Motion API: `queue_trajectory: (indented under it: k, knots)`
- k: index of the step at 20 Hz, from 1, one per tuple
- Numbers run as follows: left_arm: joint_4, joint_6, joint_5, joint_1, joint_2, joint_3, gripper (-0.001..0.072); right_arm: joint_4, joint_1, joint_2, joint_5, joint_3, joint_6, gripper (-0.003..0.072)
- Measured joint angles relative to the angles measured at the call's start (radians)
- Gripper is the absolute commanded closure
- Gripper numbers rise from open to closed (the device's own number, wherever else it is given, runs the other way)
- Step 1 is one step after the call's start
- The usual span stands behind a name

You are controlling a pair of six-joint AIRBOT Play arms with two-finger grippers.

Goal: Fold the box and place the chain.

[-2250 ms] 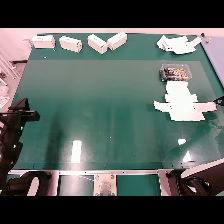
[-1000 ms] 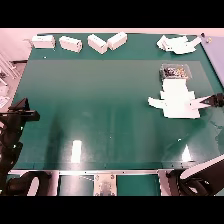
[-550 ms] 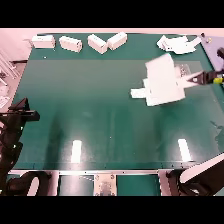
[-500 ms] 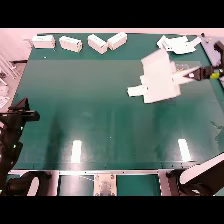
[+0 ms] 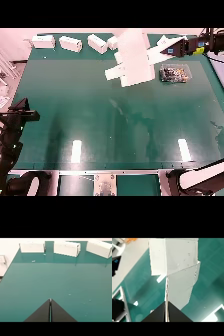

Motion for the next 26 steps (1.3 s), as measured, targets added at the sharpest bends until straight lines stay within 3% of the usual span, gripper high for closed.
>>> queue_trajectory:
  k: [3,6,10,16,17,18,19,26]
  knots:
    - [0.000,0.000,0.000,0.000,0.000,0.000,0.0688,0.007,0.061,0.024,-0.027,-0.014,0.069,0.0678]
    - [0.000,0.000,0.000,0.000,0.000,0.000,0.0688,0.007,0.098,0.037,-0.090,-0.111,0.089,0.0678]
    - [0.000,0.000,-0.001,0.000,0.000,0.000,0.0688,0.051,0.119,0.074,-0.209,-0.375,-0.004,0.0678]
    - [0.000,0.000,-0.008,0.000,0.000,0.000,0.0687,0.111,0.146,0.095,-0.486,-0.795,-0.190,0.0679]
    - [0.000,0.000,-0.008,0.000,0.000,0.000,0.0592,0.113,0.153,0.089,-0.535,-0.842,-0.217,0.0679]
    - [0.000,0.000,-0.011,0.000,0.000,0.000,0.0177,0.116,0.160,0.078,-0.570,-0.872,-0.240,0.0678]
    - [0.000,0.000,-0.019,0.000,0.000,0.000,0.0026,0.118,0.168,0.064,-0.599,-0.894,-0.261,0.0678]
    - [0.001,-0.005,-0.140,0.000,0.000,0.002,0.0027,0.109,0.204,-0.021,-0.699,-0.938,-0.346,0.0679]
